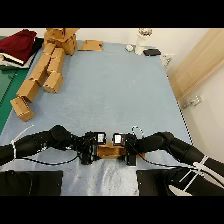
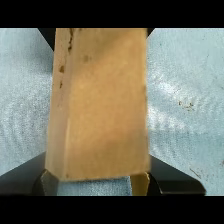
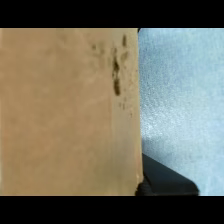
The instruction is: Fold the box.
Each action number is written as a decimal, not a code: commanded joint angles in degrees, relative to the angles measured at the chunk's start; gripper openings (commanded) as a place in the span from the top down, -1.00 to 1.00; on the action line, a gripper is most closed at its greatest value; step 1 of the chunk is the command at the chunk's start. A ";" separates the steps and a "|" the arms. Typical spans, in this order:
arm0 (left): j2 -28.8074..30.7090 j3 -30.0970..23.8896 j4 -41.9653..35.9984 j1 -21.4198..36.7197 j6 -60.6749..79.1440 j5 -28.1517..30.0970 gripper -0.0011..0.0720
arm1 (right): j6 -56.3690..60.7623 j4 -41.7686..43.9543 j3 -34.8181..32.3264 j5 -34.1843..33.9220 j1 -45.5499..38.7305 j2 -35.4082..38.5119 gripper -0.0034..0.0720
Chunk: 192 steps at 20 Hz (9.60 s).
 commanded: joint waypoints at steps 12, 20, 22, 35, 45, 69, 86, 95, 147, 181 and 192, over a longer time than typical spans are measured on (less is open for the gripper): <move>0.00 0.07 0.00 0.00 0.04 0.13 -0.60 | 7.69 -1.77 1.68 -10.69 0.04 4.85 -1.00; 0.00 0.07 0.00 0.00 0.04 0.13 -0.60 | 51.58 -6.91 5.07 -30.10 0.04 19.96 -1.00; 0.00 0.07 0.00 0.00 0.04 0.13 -0.60 | 65.24 -6.25 5.20 -30.21 0.02 23.61 -0.99; 0.00 0.07 0.00 0.00 0.04 0.13 -0.60 | 87.10 3.15 5.01 -16.33 0.07 28.39 -0.81; -0.02 0.07 0.00 0.00 0.04 0.13 -0.60 | 81.35 6.12 9.18 1.81 -0.07 11.45 0.90; -0.02 0.07 0.00 0.00 0.04 0.13 -0.60 | 58.49 -7.50 15.61 -7.41 -0.09 0.83 0.91; -0.02 0.07 0.00 0.00 0.04 0.13 -0.60 | 33.81 -26.40 4.96 -13.35 3.26 11.91 -0.66; 0.00 0.07 0.00 0.00 0.04 0.13 -0.60 | 28.96 -17.35 5.09 -11.23 3.28 7.76 -0.63; -0.02 0.07 0.00 0.00 0.04 0.13 -0.60 | 94.47 -17.70 -0.96 -19.78 -13.46 9.79 0.90; 0.00 0.07 0.00 0.00 0.04 0.11 -0.60 | 109.87 -25.97 18.25 -16.09 8.63 -4.35 -0.16; 0.00 0.07 0.00 0.00 0.04 0.13 -0.60 | 116.26 -33.53 18.88 -22.95 8.44 2.64 -0.16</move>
